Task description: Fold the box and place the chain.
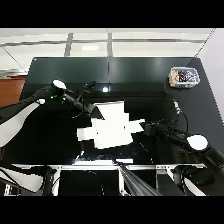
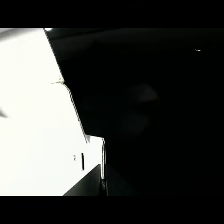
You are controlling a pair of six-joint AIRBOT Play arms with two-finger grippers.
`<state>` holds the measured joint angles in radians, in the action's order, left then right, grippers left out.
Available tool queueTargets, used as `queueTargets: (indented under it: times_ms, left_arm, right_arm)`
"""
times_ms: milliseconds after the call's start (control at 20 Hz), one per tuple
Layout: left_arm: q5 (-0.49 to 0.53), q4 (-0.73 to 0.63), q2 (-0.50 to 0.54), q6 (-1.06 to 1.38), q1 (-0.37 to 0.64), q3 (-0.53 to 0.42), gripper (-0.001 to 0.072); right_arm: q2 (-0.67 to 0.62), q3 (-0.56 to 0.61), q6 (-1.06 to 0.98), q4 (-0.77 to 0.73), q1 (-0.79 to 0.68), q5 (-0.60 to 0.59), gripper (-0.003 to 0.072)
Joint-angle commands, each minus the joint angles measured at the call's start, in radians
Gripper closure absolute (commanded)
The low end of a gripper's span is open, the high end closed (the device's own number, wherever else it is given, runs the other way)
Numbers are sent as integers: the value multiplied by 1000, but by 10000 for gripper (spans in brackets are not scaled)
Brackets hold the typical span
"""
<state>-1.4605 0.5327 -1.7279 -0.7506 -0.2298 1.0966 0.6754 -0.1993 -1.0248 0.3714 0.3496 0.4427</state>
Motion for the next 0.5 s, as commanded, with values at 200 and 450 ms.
queueTargets:
  times_ms: [200, 450]
  left_arm:
    - [-66, 119, -26, 95, -13, 134, 683]
    - [18, 107, 101, 131, -17, 81, 686]
  right_arm:
    - [-1, -67, 13, 151, -27, 74, -30]
    - [-1, -315, 114, 555, -56, 317, -30]
